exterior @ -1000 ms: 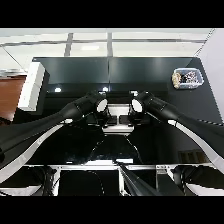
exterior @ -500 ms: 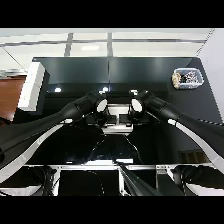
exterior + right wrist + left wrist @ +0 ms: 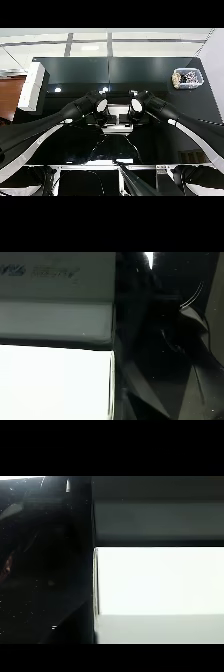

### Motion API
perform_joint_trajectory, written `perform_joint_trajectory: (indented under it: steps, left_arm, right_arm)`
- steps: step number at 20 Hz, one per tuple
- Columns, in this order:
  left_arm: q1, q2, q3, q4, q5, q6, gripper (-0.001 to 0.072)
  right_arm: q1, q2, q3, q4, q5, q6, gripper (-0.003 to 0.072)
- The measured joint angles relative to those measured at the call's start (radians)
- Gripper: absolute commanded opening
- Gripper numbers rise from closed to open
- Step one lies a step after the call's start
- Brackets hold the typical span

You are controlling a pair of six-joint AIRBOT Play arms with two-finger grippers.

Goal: Fold the box and place the chain.

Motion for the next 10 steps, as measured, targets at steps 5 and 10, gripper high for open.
perform_joint_trajectory:
  steps: [5,10]
  left_arm:
    - [0.0,0.0,0.0,0.0,0.001,0.0,0.0027]
    - [0.0,0.0,0.0,0.0,0.002,0.0,0.0027]
  right_arm:
    - [-0.019,0.047,0.0,0.003,0.004,-0.037,0.0322]
    - [-0.073,0.219,0.01,0.003,0.037,-0.148,0.0322]
